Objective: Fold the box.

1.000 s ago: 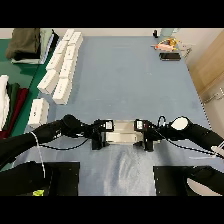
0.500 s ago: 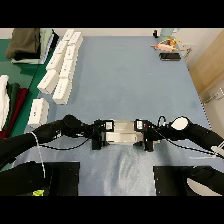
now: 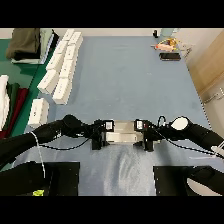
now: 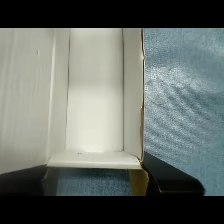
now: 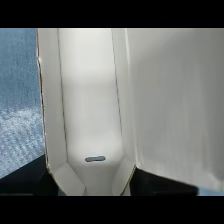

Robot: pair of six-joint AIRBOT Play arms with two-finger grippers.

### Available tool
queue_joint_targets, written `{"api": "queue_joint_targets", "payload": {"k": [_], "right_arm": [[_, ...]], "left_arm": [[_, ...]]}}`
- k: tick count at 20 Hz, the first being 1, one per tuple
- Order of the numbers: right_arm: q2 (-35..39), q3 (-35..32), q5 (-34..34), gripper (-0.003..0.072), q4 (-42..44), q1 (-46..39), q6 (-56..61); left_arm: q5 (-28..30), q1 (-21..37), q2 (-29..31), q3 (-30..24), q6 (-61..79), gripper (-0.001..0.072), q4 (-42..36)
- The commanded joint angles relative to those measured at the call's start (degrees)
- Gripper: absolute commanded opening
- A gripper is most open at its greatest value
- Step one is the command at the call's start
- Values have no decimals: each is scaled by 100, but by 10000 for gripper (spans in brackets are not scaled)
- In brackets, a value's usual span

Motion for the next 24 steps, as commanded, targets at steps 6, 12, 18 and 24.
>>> {"api": "queue_joint_targets", "payload": {"k": [6, 12, 18, 24], "right_arm": [[4, 7, 2, 515, 2, 4, 2], [4, 7, 17, 527, 4, 4, 2], [7, 20, 81, 677, 7, 4, -7], [7, 20, 179, 677, -339, 2, 4]], "left_arm": [[7, -2, -4, 7, 7, 465, 0], [7, -2, -4, 7, 7, 465, 0], [7, -2, -4, 7, 7, 465, 0], [7, -2, -4, 7, 4, 465, 0]]}}
